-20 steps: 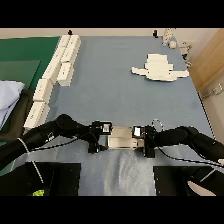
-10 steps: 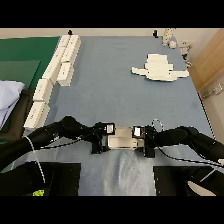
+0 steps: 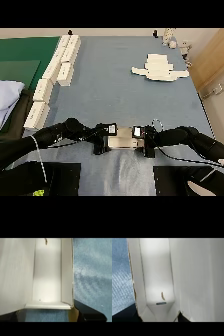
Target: Fold the box.
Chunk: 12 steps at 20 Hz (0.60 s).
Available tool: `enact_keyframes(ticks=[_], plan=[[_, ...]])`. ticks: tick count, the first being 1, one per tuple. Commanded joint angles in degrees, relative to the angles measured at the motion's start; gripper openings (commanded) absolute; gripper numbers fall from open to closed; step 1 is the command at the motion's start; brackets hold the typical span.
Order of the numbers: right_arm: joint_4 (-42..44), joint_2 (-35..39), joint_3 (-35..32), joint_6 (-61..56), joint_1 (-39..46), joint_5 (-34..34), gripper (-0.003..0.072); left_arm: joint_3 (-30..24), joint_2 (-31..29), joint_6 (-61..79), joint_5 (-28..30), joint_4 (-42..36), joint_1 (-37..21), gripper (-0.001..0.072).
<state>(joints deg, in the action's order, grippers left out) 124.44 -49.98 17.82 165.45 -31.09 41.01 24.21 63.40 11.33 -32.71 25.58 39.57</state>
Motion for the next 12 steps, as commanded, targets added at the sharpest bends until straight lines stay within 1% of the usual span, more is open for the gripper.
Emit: enact_keyframes(ticks=[1,4,8,12], plan=[[0.0,0.0,0.0,0.0,0.0,0.0,0.0409,-1.3,-0.5,1.9,1.3,-0.1,0.0,0.0701],[0.0,0.0,0.0,0.0,0.0,0.0,0.0409,-2.3,-1.8,3.1,1.3,-1.3,0.1,0.0701],[0.0,0.0,0.0,0.0,0.0,0.0,0.0409,-2.3,-1.8,6.8,1.5,-5.9,0.1,0.0701],[0.0,0.0,0.0,0.0,0.0,0.0,0.0409,-2.3,-1.6,7.1,1.5,-6.3,0.1,0.0701]])
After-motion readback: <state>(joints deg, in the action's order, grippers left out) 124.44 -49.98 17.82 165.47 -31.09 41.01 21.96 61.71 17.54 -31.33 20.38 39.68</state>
